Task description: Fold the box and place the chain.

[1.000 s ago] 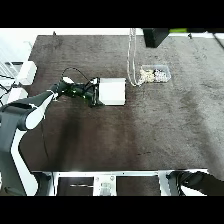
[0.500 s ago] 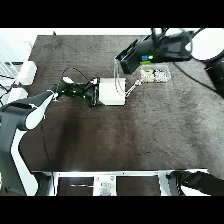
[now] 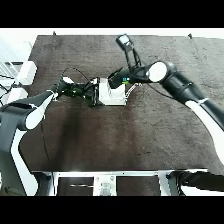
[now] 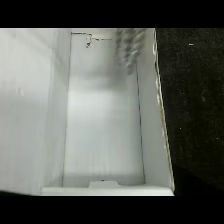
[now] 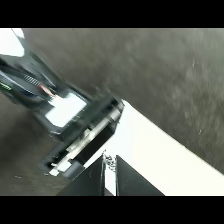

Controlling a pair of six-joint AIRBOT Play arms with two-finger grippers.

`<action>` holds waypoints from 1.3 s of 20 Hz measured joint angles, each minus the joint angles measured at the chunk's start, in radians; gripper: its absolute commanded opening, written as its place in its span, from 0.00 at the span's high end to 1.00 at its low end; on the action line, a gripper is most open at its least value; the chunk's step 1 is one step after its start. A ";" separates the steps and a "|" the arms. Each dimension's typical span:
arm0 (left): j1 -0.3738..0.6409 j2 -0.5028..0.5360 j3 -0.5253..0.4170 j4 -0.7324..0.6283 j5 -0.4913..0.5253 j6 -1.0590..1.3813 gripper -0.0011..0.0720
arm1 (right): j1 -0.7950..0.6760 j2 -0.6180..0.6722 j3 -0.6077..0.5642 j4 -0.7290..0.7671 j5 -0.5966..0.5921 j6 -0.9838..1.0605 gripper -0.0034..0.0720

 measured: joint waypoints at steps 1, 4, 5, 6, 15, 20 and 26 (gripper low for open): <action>0.000 0.000 0.000 0.000 0.000 0.000 0.26 | -0.001 -0.027 -0.014 0.002 -0.022 -0.001 0.93; 0.000 0.000 0.000 0.000 0.000 0.000 0.26 | -0.003 -0.097 -0.036 0.005 -0.059 -0.002 0.42; 0.000 0.000 0.000 0.000 0.000 0.000 0.26 | -0.005 -0.110 -0.040 0.003 -0.066 -0.003 0.37; 0.000 0.000 0.000 0.000 0.000 0.000 0.26 | -0.011 -0.116 -0.042 0.002 -0.072 -0.005 0.38; 0.000 0.000 0.000 0.000 0.000 0.000 0.26 | -0.267 -0.001 -0.072 -0.009 -0.027 0.074 0.38; 0.000 0.000 0.000 0.000 0.000 0.000 0.26 | -0.380 -0.100 -0.079 -0.007 -0.017 0.206 0.38; 0.000 0.000 0.000 0.000 0.000 0.000 0.26 | -0.361 -0.312 0.067 -0.042 0.047 0.343 0.38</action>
